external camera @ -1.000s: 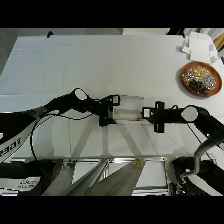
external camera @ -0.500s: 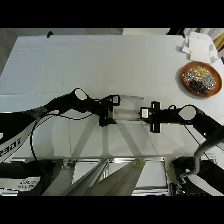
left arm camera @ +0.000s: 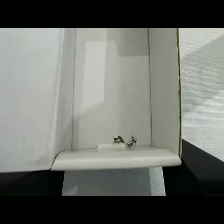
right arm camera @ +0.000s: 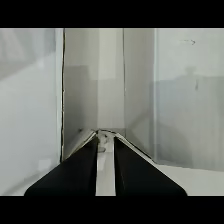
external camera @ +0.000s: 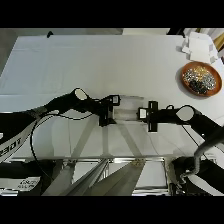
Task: Fold the box and place the chain.
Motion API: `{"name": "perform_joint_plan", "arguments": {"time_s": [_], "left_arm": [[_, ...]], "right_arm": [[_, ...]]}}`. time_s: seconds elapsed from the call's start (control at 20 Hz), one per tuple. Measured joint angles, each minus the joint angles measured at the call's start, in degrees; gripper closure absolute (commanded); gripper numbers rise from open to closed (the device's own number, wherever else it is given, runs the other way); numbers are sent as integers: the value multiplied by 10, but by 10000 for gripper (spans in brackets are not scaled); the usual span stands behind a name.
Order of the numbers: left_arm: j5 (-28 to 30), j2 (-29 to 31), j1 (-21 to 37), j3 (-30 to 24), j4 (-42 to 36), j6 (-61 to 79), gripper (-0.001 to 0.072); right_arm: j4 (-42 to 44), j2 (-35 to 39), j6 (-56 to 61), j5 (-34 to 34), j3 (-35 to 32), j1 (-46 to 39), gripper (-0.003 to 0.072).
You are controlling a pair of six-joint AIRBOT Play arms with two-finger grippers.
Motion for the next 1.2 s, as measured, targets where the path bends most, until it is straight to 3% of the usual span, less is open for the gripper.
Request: {"name": "perform_joint_plan", "arguments": {"time_s": [0.05, 0.25, 0.6, 0.65, 0.8, 1.05, 1.2], "left_arm": [[0, 0, 0, 0, 0, 0, 437], [0, 0, 0, 0, 0, 0, 437], [0, 0, 0, 0, 0, 0, 437], [0, 0, 0, 0, 0, 0, 437], [0, 0, 0, 0, 0, 0, 437], [0, 0, 0, 0, -1, -1, 437], [0, 0, 0, 0, 0, -1, 437]], "right_arm": [[4, -4, 0, -1, 0, 0, 398], [10, -18, 0, -8, 0, 0, 344], [32, -17, 25, -12, 0, 0, 349], [31, -12, 51, -10, 0, 0, 362], [9, 16, 162, 20, 0, -7, 671], [-34, 96, 394, 89, 0, -60, 674], [-96, 129, 609, 115, 0, -121, 674]]}}
